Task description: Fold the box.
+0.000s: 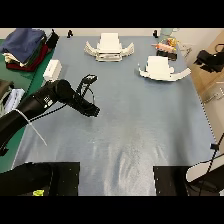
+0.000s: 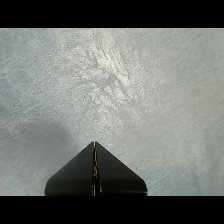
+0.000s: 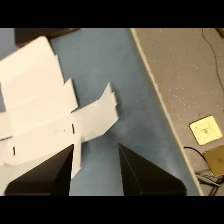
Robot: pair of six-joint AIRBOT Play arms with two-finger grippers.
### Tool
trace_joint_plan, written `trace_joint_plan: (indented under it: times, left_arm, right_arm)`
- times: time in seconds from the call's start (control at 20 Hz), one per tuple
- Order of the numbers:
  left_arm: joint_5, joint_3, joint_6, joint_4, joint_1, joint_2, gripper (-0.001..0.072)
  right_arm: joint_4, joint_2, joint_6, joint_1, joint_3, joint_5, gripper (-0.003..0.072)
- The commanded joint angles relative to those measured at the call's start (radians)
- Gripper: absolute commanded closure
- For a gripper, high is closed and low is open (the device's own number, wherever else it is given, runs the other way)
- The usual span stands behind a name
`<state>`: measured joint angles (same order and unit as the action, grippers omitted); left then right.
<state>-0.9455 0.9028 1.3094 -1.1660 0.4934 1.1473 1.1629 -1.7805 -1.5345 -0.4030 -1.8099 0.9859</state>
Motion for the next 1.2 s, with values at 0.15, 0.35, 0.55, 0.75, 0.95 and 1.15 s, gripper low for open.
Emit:
trace_joint_plan:
  times: [0.15,0.35,0.55,0.75,0.95,1.15]
  left_arm:
    - [0.000,0.000,0.000,0.000,0.000,0.000,0.0695]
    - [0.000,0.000,0.000,0.000,0.000,0.000,0.0695]
    - [0.000,0.000,0.000,0.000,0.000,0.000,0.0694]
    - [0.000,0.000,0.000,0.000,0.000,0.000,0.0695]
    - [0.000,0.000,0.000,0.000,0.000,0.000,0.0695]
    - [0.000,0.000,0.000,0.000,0.000,0.000,0.0695]
  right_arm:
    - [-0.319,-0.302,0.219,-0.089,-0.212,-0.014,0.0262]
    - [-0.358,-0.369,0.254,-0.056,-0.212,-0.019,0.0263]
    - [-0.359,-0.382,0.265,-0.042,-0.213,-0.021,0.0437]
    - [-0.397,-0.368,0.311,-0.040,-0.225,0.121,0.0682]
    - [-0.513,-0.298,0.301,-0.013,-0.161,0.229,0.0685]
    - [-0.507,-0.090,0.314,0.066,0.105,0.185,0.0685]
